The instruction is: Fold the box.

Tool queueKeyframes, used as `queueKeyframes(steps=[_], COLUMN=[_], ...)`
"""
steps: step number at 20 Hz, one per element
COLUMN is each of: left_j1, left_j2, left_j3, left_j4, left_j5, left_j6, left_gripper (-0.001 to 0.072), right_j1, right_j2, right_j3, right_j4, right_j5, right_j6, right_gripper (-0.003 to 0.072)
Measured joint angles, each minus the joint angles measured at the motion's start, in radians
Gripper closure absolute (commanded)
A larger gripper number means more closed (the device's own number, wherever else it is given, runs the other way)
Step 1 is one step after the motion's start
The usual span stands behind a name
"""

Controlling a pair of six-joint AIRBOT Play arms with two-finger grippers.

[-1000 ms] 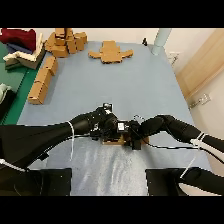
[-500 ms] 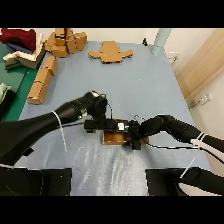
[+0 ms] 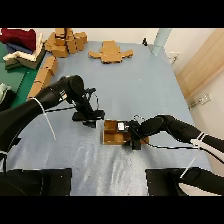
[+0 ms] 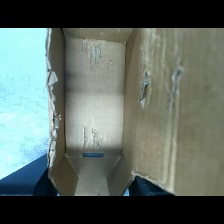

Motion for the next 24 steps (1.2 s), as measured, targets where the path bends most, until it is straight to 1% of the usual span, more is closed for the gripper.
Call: queueKeyframes(steps=[3,6,8,11,13,14,15,16,18,20,23,24], left_j1=[0.023,-0.002,-0.04,-0.096,-0.088,-0.069,-0.046,-0.019,0.018,0.038,0.045,0.045], left_j2=[0.0,0.028,0.079,0.195,0.272,0.302,0.323,0.34,0.351,0.336,0.268,0.244], left_j3=[-0.002,-0.037,-0.1,-0.235,-0.323,-0.362,-0.399,-0.435,-0.493,-0.531,-0.556,-0.559], left_j4=[0.004,0.01,0.016,0.02,-0.02,-0.068,-0.122,-0.18,-0.278,-0.339,-0.423,-0.448], left_j5=[-0.005,0.003,0.042,0.105,0.146,0.162,0.183,0.211,0.296,0.406,0.531,0.549], left_j6=[0.168,0.355,0.449,0.583,0.737,0.841,0.953,1.073,1.27,1.456,1.753,1.83], left_gripper=[0.0699,0.07,0.07,0.0697,0.0694,0.0677,0.0317,0.002,0.0018,0.0018,0.0017,0.0017], right_j1=[0.0,0.0,0.0,0.0,0.0,0.0,0.0,0.0,0.0,0.0,0.0,0.0], right_j2=[0.0,0.0,0.0,0.0,0.0,0.0,0.0,0.0,0.0,0.0,0.0,0.0], right_j3=[0.0,0.0,0.0,0.0,0.0,0.0,0.0,0.0,0.0,0.0,0.0,0.0], right_j4=[0.0,0.0,0.0,0.0,0.0,0.0,0.0,0.0,0.0,0.0,0.0,0.0], right_j5=[0.0,0.0,0.0,0.0,0.0,0.0,0.0,0.0,0.0,0.0,0.0,0.0], right_j6=[0.0,0.0,0.0,0.0,0.0,0.0,0.0,0.0,0.0,0.0,0.0,0.0], right_gripper=[0.0159,0.0158,0.0158,0.0158,0.0159,0.0158,0.0158,0.0158,0.0158,0.0158,0.0158,0.0158])
